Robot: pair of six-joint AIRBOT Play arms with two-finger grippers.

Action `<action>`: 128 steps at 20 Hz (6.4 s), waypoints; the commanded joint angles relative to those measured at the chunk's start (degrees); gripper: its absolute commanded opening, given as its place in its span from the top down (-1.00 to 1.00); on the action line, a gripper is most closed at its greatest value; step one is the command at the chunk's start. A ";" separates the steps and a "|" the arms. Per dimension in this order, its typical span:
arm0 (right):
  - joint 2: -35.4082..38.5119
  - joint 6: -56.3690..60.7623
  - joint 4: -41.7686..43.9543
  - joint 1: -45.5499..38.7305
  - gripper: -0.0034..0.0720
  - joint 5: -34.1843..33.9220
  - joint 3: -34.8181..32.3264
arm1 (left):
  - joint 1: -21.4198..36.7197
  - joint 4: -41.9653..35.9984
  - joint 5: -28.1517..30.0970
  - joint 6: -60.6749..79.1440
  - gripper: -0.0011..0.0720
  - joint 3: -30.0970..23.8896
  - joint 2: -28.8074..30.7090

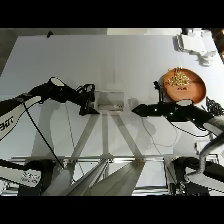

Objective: Fold the box and place the chain.

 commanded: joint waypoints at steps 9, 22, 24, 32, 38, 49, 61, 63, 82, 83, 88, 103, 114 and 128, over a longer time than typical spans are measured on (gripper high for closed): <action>-0.15 -1.84 9.11 4.61 0.06 -0.90 0.61 | 0.00 0.00 0.00 0.00 0.27 0.00 0.00; -0.15 5.29 -1.55 12.37 -0.31 -17.38 5.73 | 0.00 0.00 0.00 0.00 0.27 0.00 0.00; -0.15 5.31 -1.55 13.35 -0.31 -19.37 6.05 | 0.00 0.00 0.00 0.00 0.27 0.00 0.00; -0.15 10.45 -1.60 17.40 -0.31 -19.78 7.72 | 0.00 0.00 0.00 0.00 0.27 0.00 0.00; -0.15 12.72 -13.38 17.57 -0.31 -20.70 8.79 | 0.00 0.00 0.00 0.00 0.27 0.00 0.00; -0.15 24.46 -25.16 18.64 -0.28 -27.36 10.16 | 0.00 0.00 0.02 0.00 0.27 0.00 0.00; -0.24 53.55 -53.57 22.40 -0.82 -15.23 19.10 | 0.00 0.00 0.00 0.00 0.27 0.00 0.00; -0.24 58.16 -57.99 22.40 -0.82 -12.11 20.04 | 0.00 0.00 0.02 0.00 0.27 0.00 0.00; -6.93 69.59 -57.70 29.35 -0.80 -12.17 25.20 | 0.00 0.00 0.00 0.00 0.27 0.00 0.00; -7.23 69.61 -57.72 29.46 -0.80 -12.09 25.24 | 0.00 0.00 0.02 0.00 0.27 0.00 0.00; -8.94 75.54 -65.79 29.46 -0.79 -12.07 25.38 | 0.00 0.00 0.00 0.00 0.27 0.00 0.00; -11.26 82.95 -74.90 29.46 -0.52 -4.44 32.96 | 0.00 0.00 0.00 0.00 0.27 0.00 0.00; -17.86 85.70 -74.88 29.46 -0.05 2.36 36.98 | 0.00 0.00 0.00 0.00 0.27 0.00 0.00; -13.88 80.54 -71.30 29.38 -0.31 2.49 37.09 | 0.00 0.00 0.00 0.00 0.27 0.00 0.00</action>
